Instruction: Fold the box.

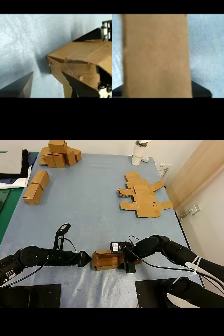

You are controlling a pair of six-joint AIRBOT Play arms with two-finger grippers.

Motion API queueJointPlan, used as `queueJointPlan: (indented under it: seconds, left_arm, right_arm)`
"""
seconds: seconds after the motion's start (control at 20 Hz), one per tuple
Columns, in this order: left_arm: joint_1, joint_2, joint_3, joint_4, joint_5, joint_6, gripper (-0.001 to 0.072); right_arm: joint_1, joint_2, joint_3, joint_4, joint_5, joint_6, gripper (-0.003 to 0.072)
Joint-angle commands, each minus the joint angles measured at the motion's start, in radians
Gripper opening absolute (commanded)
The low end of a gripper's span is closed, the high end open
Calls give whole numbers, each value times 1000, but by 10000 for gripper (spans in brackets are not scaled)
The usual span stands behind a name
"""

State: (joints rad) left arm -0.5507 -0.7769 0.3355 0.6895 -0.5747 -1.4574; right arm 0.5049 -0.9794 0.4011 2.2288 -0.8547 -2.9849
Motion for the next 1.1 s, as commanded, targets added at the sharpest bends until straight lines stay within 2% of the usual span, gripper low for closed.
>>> queueJointPlan:
  seconds: [0.0,0.2,0.45,0.75,1.05]
  left_arm:
    - [8,0,0,-51,-59,78,552]
    - [8,0,3,-74,-101,108,551]
    - [8,0,42,-99,-99,138,552]
    - [8,-3,45,-104,-106,137,552]
    - [8,-56,45,-123,-87,143,552]
  right_arm:
    - [0,0,0,0,0,0,497]
    - [0,0,0,0,0,0,498]
    - [0,0,0,0,0,0,498]
    - [0,0,0,0,0,0,497]
    - [0,0,0,0,0,0,497]
